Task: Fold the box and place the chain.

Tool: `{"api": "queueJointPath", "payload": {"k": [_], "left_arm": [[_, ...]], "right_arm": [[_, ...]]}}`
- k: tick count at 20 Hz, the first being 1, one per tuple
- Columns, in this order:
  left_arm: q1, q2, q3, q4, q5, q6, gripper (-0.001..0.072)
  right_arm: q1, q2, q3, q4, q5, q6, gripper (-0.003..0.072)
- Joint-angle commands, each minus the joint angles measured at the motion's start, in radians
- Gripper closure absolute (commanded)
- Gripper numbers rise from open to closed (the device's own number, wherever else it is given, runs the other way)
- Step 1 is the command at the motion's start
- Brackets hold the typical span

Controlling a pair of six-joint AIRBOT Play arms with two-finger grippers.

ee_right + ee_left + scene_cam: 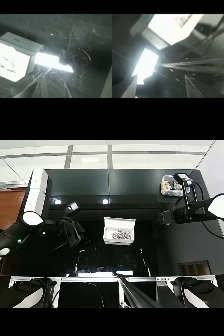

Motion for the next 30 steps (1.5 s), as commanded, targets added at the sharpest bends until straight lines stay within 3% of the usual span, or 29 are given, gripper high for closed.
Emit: {"api": "queueJointPath", "payload": {"k": [1, 6, 10, 21, 30], "left_arm": [[-0.046, -0.103, -0.002, -0.100, 0.084, 0.520, -0.0002], [-0.051, -0.268, 0.115, -0.111, 0.023, 0.602, -0.0002], [-0.105, -0.331, 0.175, -0.111, 0.019, 0.610, -0.0002], [-0.186, -0.372, 0.230, -0.129, 0.034, 0.571, -0.0002], [-0.190, -0.375, 0.231, -0.123, 0.029, 0.522, 0.0000]], "right_arm": [[0.000, -0.001, 0.000, 0.000, -0.014, 0.019, 0.0305], [0.000, -0.001, 0.000, 0.000, -0.013, 0.019, 0.0305], [0.000, -0.001, 0.000, 0.000, -0.024, 0.019, 0.0305], [0.000, -0.008, 0.000, 0.000, -0.043, 0.019, 0.0305], [0.000, -0.008, 0.000, 0.000, -0.053, 0.019, 0.0305]]}}
